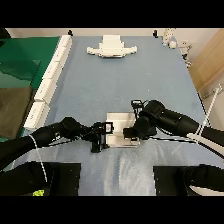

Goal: Fold the box.

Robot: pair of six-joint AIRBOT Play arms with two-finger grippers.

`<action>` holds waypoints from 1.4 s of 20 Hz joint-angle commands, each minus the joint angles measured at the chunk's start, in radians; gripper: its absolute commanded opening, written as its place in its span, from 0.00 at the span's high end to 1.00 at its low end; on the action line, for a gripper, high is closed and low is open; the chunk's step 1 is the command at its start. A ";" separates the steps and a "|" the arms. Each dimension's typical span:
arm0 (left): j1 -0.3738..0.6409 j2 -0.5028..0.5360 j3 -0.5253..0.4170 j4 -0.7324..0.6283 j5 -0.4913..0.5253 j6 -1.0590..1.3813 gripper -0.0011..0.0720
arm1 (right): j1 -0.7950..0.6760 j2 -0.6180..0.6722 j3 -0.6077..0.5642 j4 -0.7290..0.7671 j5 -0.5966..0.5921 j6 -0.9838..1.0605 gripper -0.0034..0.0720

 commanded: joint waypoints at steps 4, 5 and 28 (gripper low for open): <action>0.000 0.000 0.000 0.000 0.000 0.000 0.40 | 0.010 -0.021 0.006 -0.021 -0.006 0.042 0.95; 0.000 0.000 0.000 0.000 0.000 0.000 0.40 | 0.010 -0.024 0.006 -0.020 -0.006 0.042 0.95; 0.000 0.000 0.000 0.000 0.000 0.000 0.40 | 0.010 -0.023 0.006 0.031 -0.016 0.037 0.05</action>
